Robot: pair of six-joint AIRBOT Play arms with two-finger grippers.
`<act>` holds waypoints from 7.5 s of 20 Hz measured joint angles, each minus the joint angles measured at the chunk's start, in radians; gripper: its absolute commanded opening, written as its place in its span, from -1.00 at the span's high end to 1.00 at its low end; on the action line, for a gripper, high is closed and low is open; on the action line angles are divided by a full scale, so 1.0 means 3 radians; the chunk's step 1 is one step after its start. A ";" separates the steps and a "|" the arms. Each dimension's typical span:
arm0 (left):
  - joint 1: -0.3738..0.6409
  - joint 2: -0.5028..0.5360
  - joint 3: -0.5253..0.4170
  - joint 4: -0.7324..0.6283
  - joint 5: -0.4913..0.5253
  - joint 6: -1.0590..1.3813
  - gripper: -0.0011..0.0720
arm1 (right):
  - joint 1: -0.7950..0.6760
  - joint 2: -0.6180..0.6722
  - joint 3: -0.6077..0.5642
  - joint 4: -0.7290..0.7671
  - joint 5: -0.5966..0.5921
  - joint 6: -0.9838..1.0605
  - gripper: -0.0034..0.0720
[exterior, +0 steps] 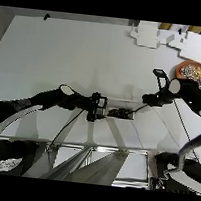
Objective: Fold the box and place the chain.
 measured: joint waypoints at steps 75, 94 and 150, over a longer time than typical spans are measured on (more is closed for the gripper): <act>0.0000 0.0000 0.0000 0.0001 0.0000 0.0000 0.23 | 0.1503 0.0104 0.0554 0.0898 0.0462 -0.2786 0.18; 0.0000 0.0000 0.0000 0.0001 0.0000 0.0000 0.23 | 0.1503 0.0121 0.0486 0.0708 0.0477 -0.2714 0.25; 0.0003 0.0000 0.0003 0.0000 -0.0004 0.0004 0.23 | 0.1779 0.0477 -0.0174 0.0547 -0.0698 -0.3038 0.30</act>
